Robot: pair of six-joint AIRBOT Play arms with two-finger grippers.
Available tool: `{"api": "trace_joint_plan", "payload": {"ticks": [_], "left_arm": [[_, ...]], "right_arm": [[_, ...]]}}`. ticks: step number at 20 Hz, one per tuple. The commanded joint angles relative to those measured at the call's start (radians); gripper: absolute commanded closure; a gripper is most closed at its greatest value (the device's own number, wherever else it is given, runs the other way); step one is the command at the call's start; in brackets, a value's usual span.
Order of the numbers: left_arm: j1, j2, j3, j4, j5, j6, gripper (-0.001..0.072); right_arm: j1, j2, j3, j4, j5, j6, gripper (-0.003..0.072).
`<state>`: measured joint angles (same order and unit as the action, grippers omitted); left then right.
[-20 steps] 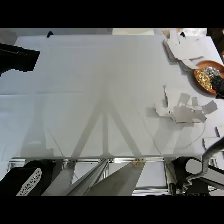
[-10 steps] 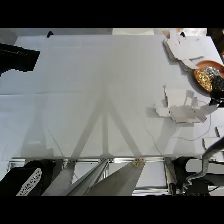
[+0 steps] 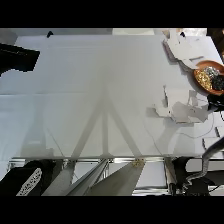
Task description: Fold the box and place the chain.
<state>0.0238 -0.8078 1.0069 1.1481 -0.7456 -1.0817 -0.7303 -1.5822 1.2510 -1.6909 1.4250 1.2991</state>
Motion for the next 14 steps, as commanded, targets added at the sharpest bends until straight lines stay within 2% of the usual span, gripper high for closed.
{"api": "trace_joint_plan", "payload": {"ticks": [1, 3, 6, 7, 11, 14], "left_arm": [[0.0, 0.001, 0.001, 0.0, 0.0, 0.0, 0.0017], [0.0, 0.001, 0.001, 0.0, 0.0, 0.0, 0.0017], [0.0, 0.001, 0.001, 0.0, 0.0, 0.0, 0.0017], [0.0, 0.001, 0.001, 0.0, 0.0, 0.0, 0.0017], [0.0, 0.001, 0.001, 0.0, 0.0, 0.0, 0.0017], [0.0, 0.001, 0.001, 0.0, 0.0, 0.0, 0.0017]], "right_arm": [[0.0, -0.005, 0.004, 0.012, -0.004, -0.03, 0.0421], [0.0, -0.005, 0.004, 0.028, -0.005, -0.051, 0.0447], [0.0, -0.005, 0.004, 0.028, -0.015, -0.058, 0.0623], [0.0, -0.005, 0.004, 0.028, -0.013, -0.081, 0.0661], [0.016, 0.011, 0.004, 0.03, 0.001, -0.138, 0.0674], [0.068, 0.067, 0.004, 0.03, -0.039, -0.201, 0.0675]]}}
